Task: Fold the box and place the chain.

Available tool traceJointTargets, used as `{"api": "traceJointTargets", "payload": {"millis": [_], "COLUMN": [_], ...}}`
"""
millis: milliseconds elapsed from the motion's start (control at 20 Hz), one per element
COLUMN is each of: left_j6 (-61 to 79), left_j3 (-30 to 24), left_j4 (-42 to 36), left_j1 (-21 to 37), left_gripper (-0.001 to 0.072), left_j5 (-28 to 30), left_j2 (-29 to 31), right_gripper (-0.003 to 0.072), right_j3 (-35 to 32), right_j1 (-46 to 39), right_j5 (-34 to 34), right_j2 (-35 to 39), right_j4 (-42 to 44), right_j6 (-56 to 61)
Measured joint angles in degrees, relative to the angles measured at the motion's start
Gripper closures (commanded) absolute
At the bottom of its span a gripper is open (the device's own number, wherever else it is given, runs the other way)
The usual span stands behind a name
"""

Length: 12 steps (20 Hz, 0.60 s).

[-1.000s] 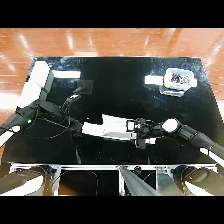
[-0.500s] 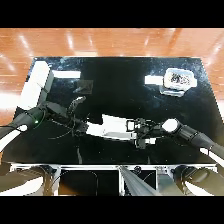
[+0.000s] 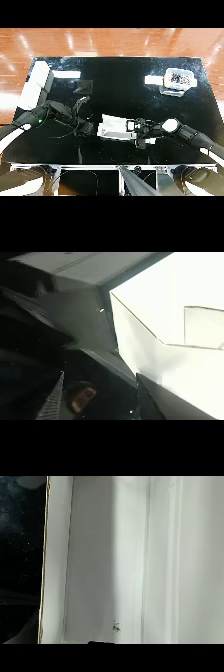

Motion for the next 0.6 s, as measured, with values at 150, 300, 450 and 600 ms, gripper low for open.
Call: {"api": "traceJointTargets", "payload": {"millis": [150, 300, 450, 600], "left_j6": [-0.02, 0.00, -0.02, -0.24], "left_j3": [1.92, 3.93, 5.73, 6.56], "left_j4": [0.81, 0.63, 0.17, -0.20], "left_j1": [-0.04, -0.04, -0.37, -1.33], "left_gripper": [0.0098, 0.0089, 0.0088, 0.0088], "left_j5": [0.68, 2.45, 4.57, 6.45], "left_j2": [-0.04, -0.07, -0.07, -0.07], "right_gripper": [0.0149, 0.0149, 0.0149, 0.0149], "right_j3": [0.00, 0.00, 0.00, 0.00], "right_j1": [0.00, 0.00, 0.00, 0.00], "right_j5": [0.02, 0.02, 0.02, 0.02], "right_j2": [0.00, 0.00, 0.00, 0.00], "right_j4": [0.00, 0.02, 0.02, 0.02], "right_j6": [0.00, 0.00, 0.00, 0.00]}}
